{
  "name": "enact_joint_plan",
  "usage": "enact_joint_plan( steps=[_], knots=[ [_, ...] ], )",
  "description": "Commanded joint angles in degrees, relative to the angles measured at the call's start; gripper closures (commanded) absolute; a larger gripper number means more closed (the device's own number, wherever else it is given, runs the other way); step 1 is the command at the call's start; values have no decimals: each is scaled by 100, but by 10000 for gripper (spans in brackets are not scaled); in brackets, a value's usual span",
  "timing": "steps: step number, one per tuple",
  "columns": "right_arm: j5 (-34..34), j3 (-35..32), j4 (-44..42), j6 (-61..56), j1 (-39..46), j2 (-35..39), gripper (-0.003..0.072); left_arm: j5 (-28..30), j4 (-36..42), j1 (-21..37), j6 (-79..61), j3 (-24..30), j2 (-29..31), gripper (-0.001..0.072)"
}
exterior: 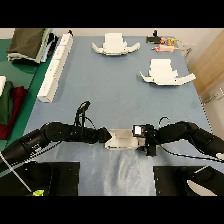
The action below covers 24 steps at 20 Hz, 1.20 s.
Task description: Fold the box.
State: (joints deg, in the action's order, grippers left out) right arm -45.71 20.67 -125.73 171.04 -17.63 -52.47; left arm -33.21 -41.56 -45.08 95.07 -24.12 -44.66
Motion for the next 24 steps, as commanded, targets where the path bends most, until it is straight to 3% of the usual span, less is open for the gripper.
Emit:
enact_joint_plan(
  steps=[1, 18, 20, 24],
  knots=[
    [2, -2, -2, 0, 2, 4, 247, 42, 306, 4, -81, 0, -2, 291],
    [2, -2, -2, -2, 2, 4, 247, 42, 223, -7, -299, -111, -326, 308],
    [2, -2, -2, 0, 2, 4, 247, -92, -367, -168, 278, -310, -538, 309],
    [2, -2, -2, 0, 2, 4, 247, -522, -2334, -798, 2304, -931, -1075, 309]
  ],
)
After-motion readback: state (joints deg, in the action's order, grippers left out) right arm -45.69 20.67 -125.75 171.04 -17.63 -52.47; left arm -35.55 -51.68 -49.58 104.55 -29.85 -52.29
